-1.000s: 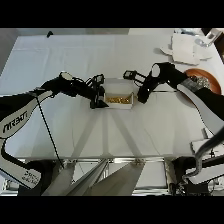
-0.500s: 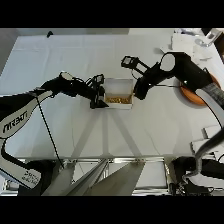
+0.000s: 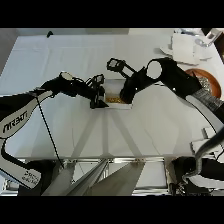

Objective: Fold the box and place the chain.

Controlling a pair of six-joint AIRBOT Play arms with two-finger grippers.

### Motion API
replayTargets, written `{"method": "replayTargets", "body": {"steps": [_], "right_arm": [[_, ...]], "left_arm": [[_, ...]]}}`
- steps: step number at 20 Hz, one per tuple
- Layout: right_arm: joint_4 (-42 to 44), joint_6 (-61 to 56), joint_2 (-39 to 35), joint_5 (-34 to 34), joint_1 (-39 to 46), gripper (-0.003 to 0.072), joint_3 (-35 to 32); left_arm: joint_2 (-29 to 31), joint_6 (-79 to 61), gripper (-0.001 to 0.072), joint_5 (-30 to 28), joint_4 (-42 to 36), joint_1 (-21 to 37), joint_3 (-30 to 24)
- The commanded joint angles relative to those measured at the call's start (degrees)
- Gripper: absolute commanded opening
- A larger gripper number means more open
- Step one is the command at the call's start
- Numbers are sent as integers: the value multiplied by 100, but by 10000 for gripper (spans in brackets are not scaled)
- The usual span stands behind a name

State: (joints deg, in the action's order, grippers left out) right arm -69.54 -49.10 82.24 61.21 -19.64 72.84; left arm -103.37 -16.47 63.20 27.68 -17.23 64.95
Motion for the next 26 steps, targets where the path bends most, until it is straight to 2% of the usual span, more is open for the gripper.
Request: {"method": "replayTargets", "body": {"steps": [1,2,4,7,8,13,17,22,26], "right_arm": [[129,-251,-66,299,155,308,223],[203,-306,-68,343,236,285,411],[566,-348,-66,188,474,284,846],[1274,-1038,42,-887,953,284,1283],[1388,-1084,155,-999,1075,286,1360],[1414,-1032,1272,-476,1246,287,1462],[1469,-24,1836,345,1115,287,1462],[1521,739,1836,881,1067,287,1460],[1349,920,1641,822,789,289,1451]], "left_arm": [[0,-2,394,-2,2,0,0],[0,0,394,0,2,0,0],[0,0,394,0,2,0,0],[0,0,394,0,2,0,0],[0,0,394,-2,2,0,0],[0,0,394,0,2,0,0],[0,0,394,0,2,0,0],[0,0,394,0,2,0,0],[0,0,394,0,2,0,0]]}}
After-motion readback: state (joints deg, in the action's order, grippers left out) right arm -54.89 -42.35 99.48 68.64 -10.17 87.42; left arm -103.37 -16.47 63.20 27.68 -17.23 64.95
